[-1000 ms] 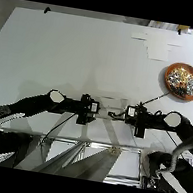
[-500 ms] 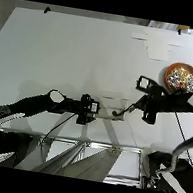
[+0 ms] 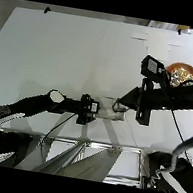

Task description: Fold the box and place the chain.

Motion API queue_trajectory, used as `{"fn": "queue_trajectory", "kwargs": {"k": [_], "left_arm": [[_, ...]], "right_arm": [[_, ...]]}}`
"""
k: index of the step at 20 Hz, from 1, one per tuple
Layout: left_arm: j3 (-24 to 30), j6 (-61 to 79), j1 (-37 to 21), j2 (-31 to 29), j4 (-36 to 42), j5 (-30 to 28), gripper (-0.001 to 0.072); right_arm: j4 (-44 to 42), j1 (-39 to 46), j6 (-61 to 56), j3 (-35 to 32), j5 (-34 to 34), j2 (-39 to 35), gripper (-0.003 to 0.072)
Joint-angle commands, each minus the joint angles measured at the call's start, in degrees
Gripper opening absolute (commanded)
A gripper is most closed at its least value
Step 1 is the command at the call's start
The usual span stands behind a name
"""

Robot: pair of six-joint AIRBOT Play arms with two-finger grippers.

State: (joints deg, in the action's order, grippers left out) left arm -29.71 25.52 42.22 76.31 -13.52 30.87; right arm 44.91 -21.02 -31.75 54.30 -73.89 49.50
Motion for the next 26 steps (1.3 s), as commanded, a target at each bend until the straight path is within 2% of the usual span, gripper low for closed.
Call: {"fn": "queue_trajectory", "kwargs": {"k": [1, 9, 13, 18, 22, 23, 26], "left_arm": [[0.0, 0.0, 0.0, 0.0, 0.0, 0.0, 0.0151], [0.0, 0.0, 0.0, 0.0, 0.0, 0.0, 0.0151], [0.0, 0.0, 0.0, 0.0, 0.0, 0.0, 0.0151], [0.0, 0.0, 0.0, 0.0, 0.0, 0.0, 0.0151], [0.0, 0.0, 0.0, 0.0, 0.0, 0.0, 0.0151], [0.0, 0.0, 0.0, 0.0, 0.0, 0.0, 0.0151], [0.0, 0.0, 0.0, 0.0, 0.0, 0.0, 0.0151]], "right_arm": [[0.2, -5.2, -0.4, 0.4, 5.1, 1.4, 0.0015], [0.8, -7.6, -3.5, 0.3, 5.0, 9.7, 0.0015], [5.9, -7.6, -7.5, -0.6, 1.7, 11.7, 0.0015], [5.4, -7.6, -7.5, -4.2, 4.8, 14.2, 0.0016], [4.2, -7.6, -7.5, -4.5, 6.1, 15.2, 0.0018], [3.7, -7.6, -7.5, -4.5, 6.2, 15.1, 0.003], [2.8, -7.5, -7.5, -4.5, 6.1, 14.8, 0.0216]]}}
